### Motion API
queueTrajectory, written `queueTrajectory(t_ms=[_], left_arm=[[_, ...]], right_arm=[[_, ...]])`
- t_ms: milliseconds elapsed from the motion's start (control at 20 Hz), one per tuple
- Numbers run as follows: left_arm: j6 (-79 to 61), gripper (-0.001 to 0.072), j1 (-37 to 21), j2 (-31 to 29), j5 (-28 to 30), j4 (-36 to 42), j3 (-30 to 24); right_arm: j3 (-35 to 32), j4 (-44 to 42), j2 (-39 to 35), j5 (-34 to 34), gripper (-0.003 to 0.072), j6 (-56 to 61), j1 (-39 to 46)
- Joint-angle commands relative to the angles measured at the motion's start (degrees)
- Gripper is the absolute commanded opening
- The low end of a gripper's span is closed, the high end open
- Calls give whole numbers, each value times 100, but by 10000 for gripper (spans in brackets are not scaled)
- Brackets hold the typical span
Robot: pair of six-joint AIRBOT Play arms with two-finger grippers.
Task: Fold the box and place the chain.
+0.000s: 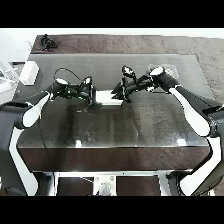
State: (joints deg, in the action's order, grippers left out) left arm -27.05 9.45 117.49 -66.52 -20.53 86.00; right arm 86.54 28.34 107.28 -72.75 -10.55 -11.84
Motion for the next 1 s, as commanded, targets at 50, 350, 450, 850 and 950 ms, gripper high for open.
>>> queueTrajectory(t_ms=[50,350,450,850,950], left_arm=[[-2,308,0,0,2,-2,-2],[0,308,0,0,2,-2,-2],[0,309,0,0,2,-2,-2],[0,308,0,-2,2,-2,-2],[-2,308,0,0,2,-2,-2]], right_arm=[[0,26,42,221,307,-66,-52],[120,24,39,439,306,-87,-94],[179,22,39,407,304,-42,-96],[90,-243,28,-732,268,57,352],[42,-227,55,-695,274,85,323]])
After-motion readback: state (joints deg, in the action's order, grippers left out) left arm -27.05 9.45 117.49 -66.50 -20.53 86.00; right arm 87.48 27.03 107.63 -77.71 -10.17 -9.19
